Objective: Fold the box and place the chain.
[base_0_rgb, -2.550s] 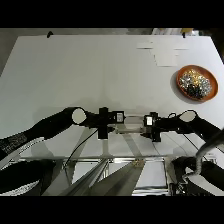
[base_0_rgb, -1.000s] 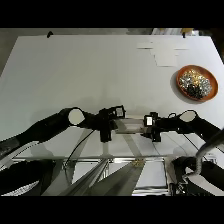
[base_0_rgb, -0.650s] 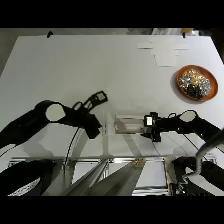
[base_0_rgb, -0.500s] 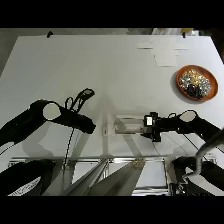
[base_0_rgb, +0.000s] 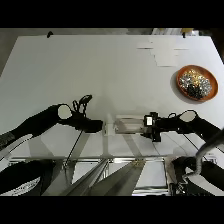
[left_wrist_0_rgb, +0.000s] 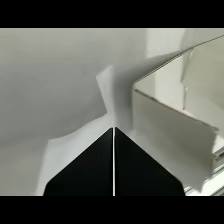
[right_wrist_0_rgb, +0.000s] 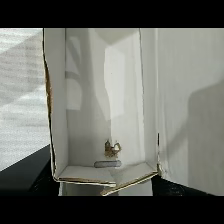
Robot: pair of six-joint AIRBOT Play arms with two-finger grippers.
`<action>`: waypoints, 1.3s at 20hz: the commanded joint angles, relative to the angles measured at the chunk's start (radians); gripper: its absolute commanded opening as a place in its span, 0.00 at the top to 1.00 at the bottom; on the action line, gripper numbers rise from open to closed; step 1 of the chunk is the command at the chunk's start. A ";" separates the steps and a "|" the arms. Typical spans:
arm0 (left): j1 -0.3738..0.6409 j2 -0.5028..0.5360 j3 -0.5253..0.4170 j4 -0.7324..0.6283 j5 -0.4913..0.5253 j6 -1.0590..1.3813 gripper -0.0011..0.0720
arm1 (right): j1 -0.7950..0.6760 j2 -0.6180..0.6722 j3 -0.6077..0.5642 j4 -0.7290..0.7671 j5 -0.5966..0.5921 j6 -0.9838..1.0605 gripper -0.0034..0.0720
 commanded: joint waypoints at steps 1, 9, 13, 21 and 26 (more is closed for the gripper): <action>-0.011 -0.020 -0.002 -0.110 0.046 0.066 0.98 | 0.001 0.000 0.000 0.000 0.000 0.000 0.41; -0.012 -0.031 -0.001 -0.110 0.050 0.066 0.98 | 0.000 0.000 0.000 0.000 0.000 0.000 0.41; -0.051 -0.005 0.040 -0.151 0.050 0.092 0.97 | 0.001 0.000 0.000 0.000 0.000 0.000 0.41; -0.068 0.000 0.094 -0.159 0.024 0.114 0.83 | 0.000 0.000 0.000 0.000 0.000 0.000 0.41; -0.074 0.000 0.095 -0.171 0.011 0.114 0.69 | 0.000 0.000 0.000 0.000 0.000 0.000 0.41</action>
